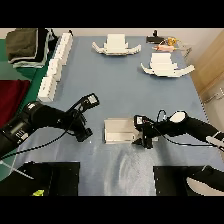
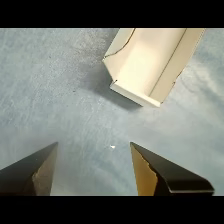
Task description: Fold the box.
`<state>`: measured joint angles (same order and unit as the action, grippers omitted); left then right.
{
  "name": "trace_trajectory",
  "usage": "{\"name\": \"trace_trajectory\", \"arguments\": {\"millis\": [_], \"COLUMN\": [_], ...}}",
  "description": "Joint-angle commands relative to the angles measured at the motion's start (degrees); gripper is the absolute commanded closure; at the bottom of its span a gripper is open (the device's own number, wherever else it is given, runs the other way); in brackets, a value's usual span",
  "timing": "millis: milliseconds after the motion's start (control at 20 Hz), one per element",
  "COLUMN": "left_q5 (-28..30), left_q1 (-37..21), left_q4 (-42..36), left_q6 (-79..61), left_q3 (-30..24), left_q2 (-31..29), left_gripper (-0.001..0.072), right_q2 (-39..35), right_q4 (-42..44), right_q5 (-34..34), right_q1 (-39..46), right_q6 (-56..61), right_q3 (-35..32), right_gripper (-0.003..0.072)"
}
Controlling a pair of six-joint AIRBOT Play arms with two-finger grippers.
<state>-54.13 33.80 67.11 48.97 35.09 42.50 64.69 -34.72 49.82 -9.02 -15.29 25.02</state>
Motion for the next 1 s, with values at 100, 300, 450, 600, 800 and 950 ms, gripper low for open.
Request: {"name": "trace_trajectory", "arguments": {"millis": [100, 300, 450, 600, 800, 950], "left_q5": [12.5, 13.2, 13.6, 14.8, 15.0, 14.5], "left_q1": [-9.2, -7.6, -7.0, -5.5, -3.8, -3.8], "left_q4": [-25.5, -35.8, -35.9, -37.5, -38.2, -38.2], "left_q6": [-36.4, -58.8, -61.1, -64.9, -67.2, -67.2], "left_q3": [-9.6, -9.8, -9.8, -9.8, -9.8, -9.9], "left_q2": [2.4, 11.6, 16.2, 18.6, 20.3, 20.3], "left_gripper": [0.0026, 0.0026, 0.0026, 0.0008, 0.0008, 0.0008], "right_q2": [0.0, 0.0, 0.0, 0.0, 0.0, 0.0], "right_q4": [0.0, 0.0, 0.0, 0.0, 0.0, 0.0], "right_q5": [0.0, 0.0, 0.0, 0.0, 0.0, 0.0], "right_q1": [0.0, 0.0, 0.0, 0.0, 0.0, 0.0], "right_q6": [0.0, 0.0, 0.0, 0.0, 0.0, 0.0], "right_q3": [0.0, 0.0, 0.0, 0.0, 0.0, 0.0], "right_gripper": [0.0145, 0.0145, 0.0145, 0.0145, 0.0145, 0.0145]}}
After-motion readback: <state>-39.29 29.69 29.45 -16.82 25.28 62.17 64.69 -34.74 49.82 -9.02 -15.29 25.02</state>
